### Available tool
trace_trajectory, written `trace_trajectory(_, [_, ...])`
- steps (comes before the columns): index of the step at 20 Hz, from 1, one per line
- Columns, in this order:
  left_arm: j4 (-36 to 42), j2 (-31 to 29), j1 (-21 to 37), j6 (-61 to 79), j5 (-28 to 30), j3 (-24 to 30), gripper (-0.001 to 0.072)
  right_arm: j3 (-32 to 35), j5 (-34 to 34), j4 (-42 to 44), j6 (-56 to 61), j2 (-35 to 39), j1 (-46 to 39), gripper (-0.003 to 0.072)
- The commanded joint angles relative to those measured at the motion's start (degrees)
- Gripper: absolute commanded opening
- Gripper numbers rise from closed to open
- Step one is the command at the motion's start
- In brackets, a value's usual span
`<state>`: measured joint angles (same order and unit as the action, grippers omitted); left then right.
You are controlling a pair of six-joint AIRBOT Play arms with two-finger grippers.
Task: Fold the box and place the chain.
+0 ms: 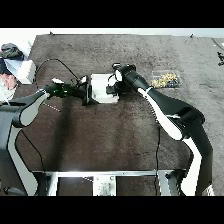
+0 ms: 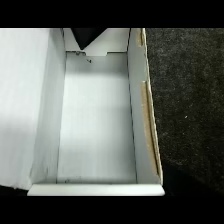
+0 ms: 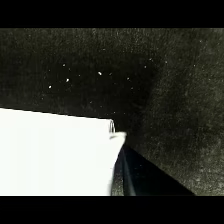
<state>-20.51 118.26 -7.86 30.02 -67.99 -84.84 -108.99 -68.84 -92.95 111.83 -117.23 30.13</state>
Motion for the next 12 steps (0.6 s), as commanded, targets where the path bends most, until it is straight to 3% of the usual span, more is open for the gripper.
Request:
trace_trajectory(1, [0.0,0.0,0.0,0.0,0.0,0.0,0.0338,0.0,-0.2,-0.1,0.1,-0.1,0.0,0.021])
trace_trajectory(2, [0.0,0.0,0.0,0.0,0.0,0.0,0.0338,0.0,-0.2,-0.1,0.1,-0.1,0.0,0.0099])
trace_trajectory(6, [0.0,0.0,0.0,0.0,0.0,0.0,0.0338,0.0,-0.2,-0.1,-0.2,-0.1,0.0,0.0094])
trace_trajectory(7, [0.0,0.0,0.0,0.0,0.0,0.0,0.0338,0.0,-0.1,-0.1,-0.2,-0.1,0.0,0.0013])
trace_trajectory(12, [0.0,0.0,0.0,0.0,0.0,0.0,0.0338,0.0,1.2,-0.1,-0.2,0.0,0.0,0.0017])
